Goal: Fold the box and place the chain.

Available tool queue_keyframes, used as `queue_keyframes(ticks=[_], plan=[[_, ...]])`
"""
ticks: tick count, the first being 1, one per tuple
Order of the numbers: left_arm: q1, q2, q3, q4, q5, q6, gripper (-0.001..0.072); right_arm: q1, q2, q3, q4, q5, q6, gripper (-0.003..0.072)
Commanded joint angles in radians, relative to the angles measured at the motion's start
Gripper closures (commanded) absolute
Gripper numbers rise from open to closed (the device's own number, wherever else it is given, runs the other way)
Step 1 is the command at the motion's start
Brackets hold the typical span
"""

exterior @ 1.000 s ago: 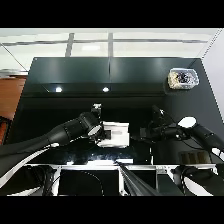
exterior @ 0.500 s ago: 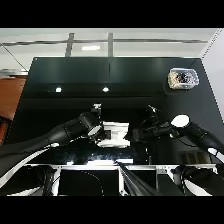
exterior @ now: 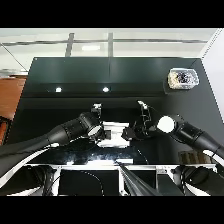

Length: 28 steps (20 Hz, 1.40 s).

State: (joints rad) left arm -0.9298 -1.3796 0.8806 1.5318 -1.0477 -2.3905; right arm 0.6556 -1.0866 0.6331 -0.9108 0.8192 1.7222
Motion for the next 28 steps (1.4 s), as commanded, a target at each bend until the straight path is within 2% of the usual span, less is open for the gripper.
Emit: queue_keyframes(ticks=[1,3,9,13,19,28], plan=[[0.001,-0.001,0.0,0.001,0.0,0.0,0.0679,0.053,-0.01,0.046,-0.159,0.001,0.174,0.0289],[0.001,-0.001,0.0,0.002,0.0,0.0,0.0679,0.087,-0.035,0.074,-0.242,0.028,0.241,0.0324],[0.001,-0.001,0.0,0.004,0.0,0.0,0.0679,0.168,-0.108,0.14,-0.431,0.096,0.458,0.0326],[0.001,-0.001,0.0,0.004,0.0,0.0,0.0679,0.183,-0.13,0.174,-0.438,0.131,0.55,0.0431],[0.001,-0.001,0.0,0.004,-0.003,0.0,0.0679,0.237,-0.239,0.263,-0.479,0.257,0.61,0.0431],[0.001,-0.001,0.0,0.004,-0.005,0.001,0.0679,0.238,-0.284,0.263,-0.493,0.234,0.694,0.0432]])
